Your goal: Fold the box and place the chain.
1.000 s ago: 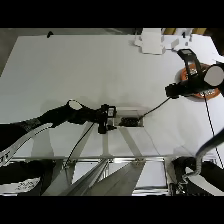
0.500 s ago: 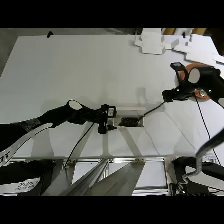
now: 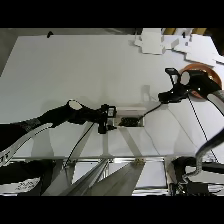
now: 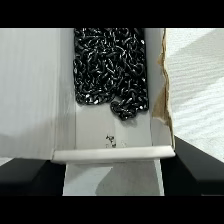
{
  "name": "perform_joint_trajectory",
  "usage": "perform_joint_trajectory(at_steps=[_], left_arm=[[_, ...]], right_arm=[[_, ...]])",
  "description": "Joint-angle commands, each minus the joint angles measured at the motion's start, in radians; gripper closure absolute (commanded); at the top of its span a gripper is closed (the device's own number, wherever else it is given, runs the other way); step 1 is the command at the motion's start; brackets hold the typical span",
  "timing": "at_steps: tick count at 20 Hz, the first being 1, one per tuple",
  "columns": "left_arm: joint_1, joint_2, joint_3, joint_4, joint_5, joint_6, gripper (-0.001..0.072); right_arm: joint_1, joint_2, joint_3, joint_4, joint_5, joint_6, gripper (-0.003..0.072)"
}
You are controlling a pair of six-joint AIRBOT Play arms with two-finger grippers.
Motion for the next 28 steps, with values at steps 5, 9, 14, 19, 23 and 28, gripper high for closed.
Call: perform_joint_trajectory(at_steps=[5, 9, 14, 19, 23, 28], left_arm=[[0.000, 0.000, 0.000, 0.000, 0.000, 0.000, 0.0558], [0.000, 0.000, 0.000, 0.000, 0.000, 0.000, 0.0558], [0.000, 0.000, 0.000, 0.000, 0.000, 0.000, 0.0558], [0.000, 0.000, 0.000, 0.000, 0.000, 0.000, 0.0558], [0.000, 0.000, 0.000, 0.000, 0.000, 0.000, 0.0558], [0.000, 0.000, 0.000, 0.000, 0.000, 0.000, 0.0558]], right_arm=[[0.000, 0.042, 0.000, 0.005, 0.027, -0.026, 0.0669], [0.000, 0.180, 0.000, 0.005, 0.020, -0.026, 0.0669], [-0.001, 0.146, -0.001, 0.009, -0.024, -0.026, 0.0356], [0.000, 0.034, -0.001, 0.003, -0.031, -0.026, 0.0356], [-0.001, -0.032, -0.001, 0.003, -0.030, -0.026, 0.0382], [0.000, -0.054, -0.001, 0.008, -0.013, -0.028, 0.0662]])
